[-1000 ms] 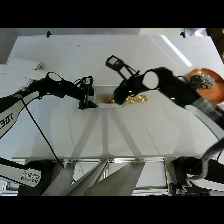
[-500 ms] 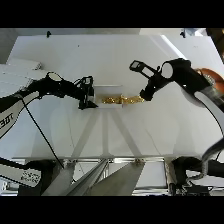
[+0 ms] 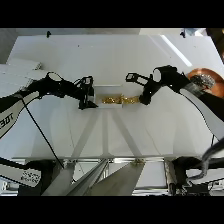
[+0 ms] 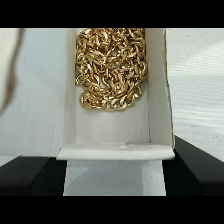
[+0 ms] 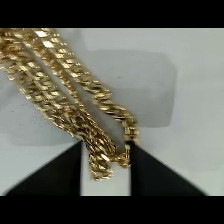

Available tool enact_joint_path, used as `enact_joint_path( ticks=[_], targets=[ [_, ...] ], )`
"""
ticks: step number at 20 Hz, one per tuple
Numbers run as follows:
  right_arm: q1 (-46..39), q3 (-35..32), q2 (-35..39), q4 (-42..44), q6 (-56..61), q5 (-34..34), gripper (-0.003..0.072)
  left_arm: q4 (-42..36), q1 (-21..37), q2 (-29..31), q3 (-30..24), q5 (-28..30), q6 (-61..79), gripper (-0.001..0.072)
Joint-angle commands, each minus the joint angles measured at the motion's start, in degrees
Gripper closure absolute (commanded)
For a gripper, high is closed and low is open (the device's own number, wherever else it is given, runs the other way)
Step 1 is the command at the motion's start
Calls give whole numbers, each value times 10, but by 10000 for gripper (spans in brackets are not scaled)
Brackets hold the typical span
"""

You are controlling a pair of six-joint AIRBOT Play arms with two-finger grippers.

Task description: Fold the box and place the chain.

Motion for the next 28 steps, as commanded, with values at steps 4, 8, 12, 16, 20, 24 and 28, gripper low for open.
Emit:
enact_joint_path(
  ticks=[4, 8, 12, 16, 20, 24, 28],
  targets=[
    [1, 0, -3, 9, 31, 37, 677, 0, 0, 0, 0, 0, 0, 536],
    [1, 0, 48, 45, 54, 30, 678, 0, 0, 0, 0, 0, 0, 536],
    [2, 0, 113, 178, 51, -3, 678, 0, 0, 0, 0, 0, 0, 536],
    [29, 0, 135, 313, 9, -40, 678, 0, 0, 0, 0, 0, 0, 536],
    [77, 0, 135, 399, -39, -63, 681, 0, 0, 0, 0, 0, 0, 536],
    [106, 0, 132, 445, -76, -100, 682, 0, 0, 0, 0, 0, 0, 536],
    [109, 0, 101, 439, -78, -108, 681, 0, 0, 0, 0, 0, 0, 536]
  ],
)
